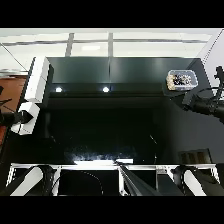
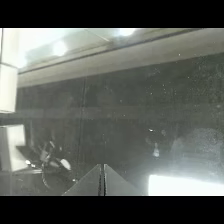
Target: Fold the box and place the chain.
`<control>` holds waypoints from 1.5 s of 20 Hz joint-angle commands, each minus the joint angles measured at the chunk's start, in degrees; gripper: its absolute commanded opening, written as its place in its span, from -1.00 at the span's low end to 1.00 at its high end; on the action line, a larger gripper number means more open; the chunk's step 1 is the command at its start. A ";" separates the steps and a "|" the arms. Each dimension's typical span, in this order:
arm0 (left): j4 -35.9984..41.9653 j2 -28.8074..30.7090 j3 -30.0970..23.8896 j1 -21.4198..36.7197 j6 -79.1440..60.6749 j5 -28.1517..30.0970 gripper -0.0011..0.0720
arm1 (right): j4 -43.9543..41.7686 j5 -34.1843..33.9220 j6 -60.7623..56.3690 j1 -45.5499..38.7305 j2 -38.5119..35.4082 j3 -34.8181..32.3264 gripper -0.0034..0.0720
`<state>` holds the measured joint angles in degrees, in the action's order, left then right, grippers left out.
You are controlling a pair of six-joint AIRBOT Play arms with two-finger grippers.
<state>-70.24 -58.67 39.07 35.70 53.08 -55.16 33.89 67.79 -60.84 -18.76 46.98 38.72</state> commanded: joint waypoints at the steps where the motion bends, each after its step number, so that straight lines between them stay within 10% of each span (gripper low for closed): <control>1: 0.74 -3.85 1.88 0.11 -0.11 4.00 -0.05 | -0.22 -1.18 -0.22 0.02 -0.04 0.04 -0.81; 8: 1.68 -6.19 2.01 -4.33 0.13 12.68 1.00 | -0.24 -0.90 -0.42 0.02 -0.04 0.04 -0.81; 18: -2.03 5.22 19.45 -7.28 12.87 -2.86 0.98 | -0.44 1.14 0.39 -0.02 -0.04 0.07 -0.81; 19: 0.96 6.73 21.16 -7.89 15.02 -3.26 0.83 | -0.42 1.14 0.87 -0.02 -0.04 0.07 -0.81; 21: 9.64 9.86 22.43 -10.12 16.06 -5.22 -0.90 | -0.39 1.31 2.21 -0.02 -0.09 0.09 -0.81; 26: 12.98 17.49 19.39 -26.03 18.38 -7.15 -0.90 | 15.63 -3.19 -0.96 -0.02 -8.83 5.35 -0.81; 30: -1.49 26.38 8.59 -41.11 31.71 -0.11 -0.90 | 35.39 -7.72 -11.32 0.00 -15.69 5.29 -0.81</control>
<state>-62.46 -37.76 53.39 3.90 75.72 -58.92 54.37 63.33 -65.23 -18.76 35.35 43.42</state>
